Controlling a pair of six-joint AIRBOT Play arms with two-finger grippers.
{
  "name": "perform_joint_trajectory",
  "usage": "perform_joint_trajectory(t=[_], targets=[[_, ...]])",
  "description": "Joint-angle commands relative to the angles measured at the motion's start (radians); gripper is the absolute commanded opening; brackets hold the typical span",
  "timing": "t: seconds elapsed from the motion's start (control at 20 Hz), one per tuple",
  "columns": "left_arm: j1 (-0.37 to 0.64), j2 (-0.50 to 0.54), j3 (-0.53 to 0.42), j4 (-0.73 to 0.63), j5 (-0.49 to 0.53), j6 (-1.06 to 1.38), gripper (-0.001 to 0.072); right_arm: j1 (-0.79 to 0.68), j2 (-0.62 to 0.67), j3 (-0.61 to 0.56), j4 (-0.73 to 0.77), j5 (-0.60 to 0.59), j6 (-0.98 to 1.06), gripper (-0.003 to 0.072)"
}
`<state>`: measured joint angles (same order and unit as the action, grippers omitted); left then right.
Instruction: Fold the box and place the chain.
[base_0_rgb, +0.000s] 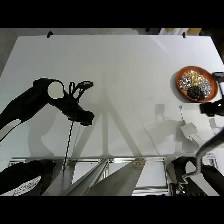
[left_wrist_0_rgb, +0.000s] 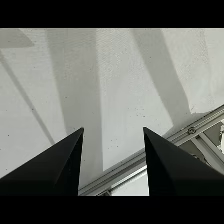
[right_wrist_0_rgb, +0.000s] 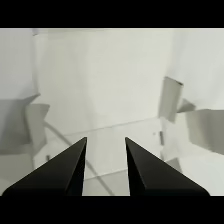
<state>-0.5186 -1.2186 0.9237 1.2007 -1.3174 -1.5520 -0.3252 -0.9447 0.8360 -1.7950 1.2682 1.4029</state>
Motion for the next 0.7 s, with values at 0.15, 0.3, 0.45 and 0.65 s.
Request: perform_joint_trajectory(t=[0.15, 0.3, 0.45, 0.65], targets=[[0.000, 0.000, 0.000, 0.000, 0.000, 0.000, 0.0415, -0.300, -0.172, 0.114, -0.067, -0.048, -0.046, 0.0523], [0.000, 0.000, 0.000, 0.000, 0.000, 0.000, 0.0415, -0.358, -0.269, 0.114, -0.112, -0.030, -0.111, 0.0585], [0.000, 0.000, 0.000, 0.000, 0.000, 0.000, 0.0415, -0.384, -0.344, 0.114, -0.181, 0.001, -0.121, 0.0534], [0.000, 0.000, 0.000, 0.000, 0.000, 0.000, 0.0415, -0.388, -0.391, 0.114, -0.213, -0.055, -0.121, 0.0467]])
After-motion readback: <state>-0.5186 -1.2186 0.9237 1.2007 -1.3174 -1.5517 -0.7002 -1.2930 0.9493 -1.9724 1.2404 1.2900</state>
